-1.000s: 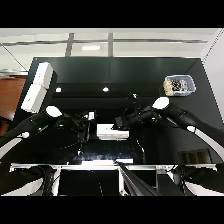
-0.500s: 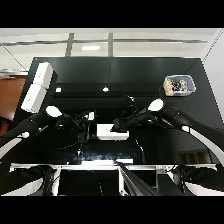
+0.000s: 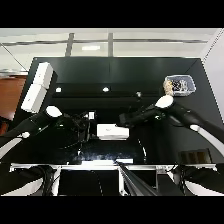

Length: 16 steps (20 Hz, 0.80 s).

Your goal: Fold the box and place the chain.

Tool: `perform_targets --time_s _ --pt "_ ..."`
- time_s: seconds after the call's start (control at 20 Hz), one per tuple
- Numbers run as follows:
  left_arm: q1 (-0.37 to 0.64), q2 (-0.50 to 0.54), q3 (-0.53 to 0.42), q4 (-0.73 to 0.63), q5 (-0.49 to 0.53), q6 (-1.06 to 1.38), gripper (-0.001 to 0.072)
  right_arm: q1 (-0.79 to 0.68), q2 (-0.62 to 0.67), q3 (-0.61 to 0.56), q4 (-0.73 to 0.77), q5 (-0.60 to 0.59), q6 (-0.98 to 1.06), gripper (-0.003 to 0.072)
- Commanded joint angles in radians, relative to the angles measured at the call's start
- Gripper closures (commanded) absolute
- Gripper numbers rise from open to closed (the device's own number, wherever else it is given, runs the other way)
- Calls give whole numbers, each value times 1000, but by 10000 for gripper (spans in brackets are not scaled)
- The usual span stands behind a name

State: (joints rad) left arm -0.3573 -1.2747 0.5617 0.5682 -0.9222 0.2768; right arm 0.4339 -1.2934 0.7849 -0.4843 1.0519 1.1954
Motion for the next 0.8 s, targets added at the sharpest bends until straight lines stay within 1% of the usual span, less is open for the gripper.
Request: perform_targets --time_s 0.0,0.05,0.1,0.15,0.25,0.35,0.45,0.5,0.65,0.75 --pt "0 0 0 2 -1 3 300 -119 127 1 11 61 -2 661" --pt "0 0 0 3 -3 3 226 -161 166 1 9 65 -2 662" --pt "2 2 0 3 -5 -2 74 -196 194 1 8 68 -2 662" --pt "2 7 0 5 -3 -42 -6 -231 217 1 8 71 -2 661" --pt "2 47 0 67 -17 -107 -6 -283 241 1 8 88 -2 662" --pt "2 111 0 160 -25 -188 -6 -311 242 1 0 105 -2 661" --pt "2 180 0 208 -25 -285 -7 -321 242 1 -21 107 -3 661" --pt "2 214 0 218 -30 -336 -7 -321 242 1 -32 107 -3 661" --pt "2 295 0 220 -113 -400 -6 -320 242 1 -48 109 -3 661" --pt "2 326 0 205 -109 -418 -6 -320 242 1 -49 115 -5 661"
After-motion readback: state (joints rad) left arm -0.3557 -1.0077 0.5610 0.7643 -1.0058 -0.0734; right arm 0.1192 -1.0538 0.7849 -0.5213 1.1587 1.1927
